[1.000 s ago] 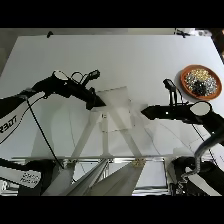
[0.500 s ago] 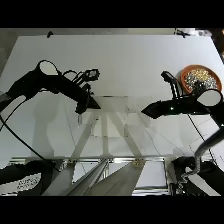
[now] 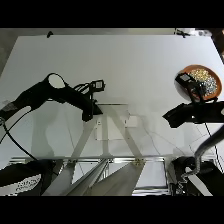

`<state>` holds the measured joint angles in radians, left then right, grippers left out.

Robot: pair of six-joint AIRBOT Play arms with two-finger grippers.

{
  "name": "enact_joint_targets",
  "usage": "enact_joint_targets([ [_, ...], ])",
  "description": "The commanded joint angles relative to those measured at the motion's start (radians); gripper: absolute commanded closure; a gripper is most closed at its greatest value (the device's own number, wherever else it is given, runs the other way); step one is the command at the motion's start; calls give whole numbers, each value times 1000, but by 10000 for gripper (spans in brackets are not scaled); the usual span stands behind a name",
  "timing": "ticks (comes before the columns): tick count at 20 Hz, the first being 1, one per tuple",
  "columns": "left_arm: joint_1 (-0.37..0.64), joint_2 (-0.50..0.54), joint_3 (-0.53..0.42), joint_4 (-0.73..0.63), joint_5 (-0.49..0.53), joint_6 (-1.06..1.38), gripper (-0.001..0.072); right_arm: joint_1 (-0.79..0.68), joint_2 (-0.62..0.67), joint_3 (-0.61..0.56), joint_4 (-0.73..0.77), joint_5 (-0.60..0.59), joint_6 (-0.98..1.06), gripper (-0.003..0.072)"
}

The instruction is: Fold the box and place the chain.

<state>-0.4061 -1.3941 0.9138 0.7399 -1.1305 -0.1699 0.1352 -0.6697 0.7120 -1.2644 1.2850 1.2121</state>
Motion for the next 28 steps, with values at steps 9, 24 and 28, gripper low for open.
enact_joint_targets([
  [9, -33, -116, -29, -155, 199, 190, 705, 0, 48, 2, -44, 2, 22, 408],
  [24, -33, -127, -29, -156, 117, 354, 704, 0, 48, 1, -37, -45, 22, 409],
  [28, -33, -143, -29, -159, 130, 348, 704, 0, 48, 1, -37, -45, 22, 409],
])
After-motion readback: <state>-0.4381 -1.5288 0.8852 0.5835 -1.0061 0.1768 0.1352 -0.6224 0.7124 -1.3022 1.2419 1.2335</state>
